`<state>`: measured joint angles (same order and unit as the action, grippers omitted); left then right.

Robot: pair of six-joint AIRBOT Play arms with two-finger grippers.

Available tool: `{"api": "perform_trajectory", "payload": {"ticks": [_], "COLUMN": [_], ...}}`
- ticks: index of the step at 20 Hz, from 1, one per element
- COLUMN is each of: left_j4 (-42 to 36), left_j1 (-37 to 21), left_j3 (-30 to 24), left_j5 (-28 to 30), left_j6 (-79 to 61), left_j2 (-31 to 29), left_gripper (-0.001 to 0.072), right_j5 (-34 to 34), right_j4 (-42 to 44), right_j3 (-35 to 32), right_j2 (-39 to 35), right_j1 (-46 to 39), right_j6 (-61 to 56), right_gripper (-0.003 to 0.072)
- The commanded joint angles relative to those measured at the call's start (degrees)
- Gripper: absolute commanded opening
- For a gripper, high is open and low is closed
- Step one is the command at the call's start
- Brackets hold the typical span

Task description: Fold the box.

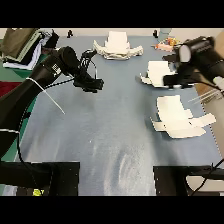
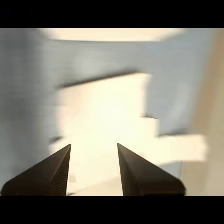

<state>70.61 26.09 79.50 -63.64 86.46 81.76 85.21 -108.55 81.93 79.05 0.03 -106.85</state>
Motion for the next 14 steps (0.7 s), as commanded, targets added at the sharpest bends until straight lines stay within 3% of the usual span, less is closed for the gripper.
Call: {"api": "perform_trajectory", "payload": {"ticks": [1, 2, 4, 7, 11, 14], "left_j4": [0.0, 0.0, -0.1, -1.0, -3.4, -3.8], "left_j1": [0.0, 0.0, 0.0, 0.0, 0.0, 0.0], "left_j3": [0.0, 0.0, 0.0, 0.0, 0.0, 0.0], "left_j5": [1.8, 1.9, 3.2, 3.2, 3.1, 3.0], "left_j6": [0.0, 0.0, 0.0, 0.2, 0.2, 0.2], "left_j2": [0.0, 0.0, 0.0, 0.0, 0.0, 0.0], "left_gripper": [0.0013, 0.0014, 0.0013, 0.0013, 0.0014, 0.0014], "right_j5": [5.8, 5.6, 4.9, 3.9, 1.3, 1.6], "right_j4": [-6.0, -5.8, -1.2, 10.8, 12.9, 20.7], "right_j3": [0.2, -0.4, -0.7, -0.7, -0.6, -0.6], "right_j2": [0.1, 0.2, 1.5, 5.2, 9.9, 14.0], "right_j1": [-16.2, -20.3, -28.1, -37.2, -42.9, -45.4], "right_j6": [3.3, 4.9, 11.0, 19.5, 24.9, 31.1], "right_gripper": [0.0447, 0.0448, 0.0532, 0.0533, 0.0533, 0.0533]}}
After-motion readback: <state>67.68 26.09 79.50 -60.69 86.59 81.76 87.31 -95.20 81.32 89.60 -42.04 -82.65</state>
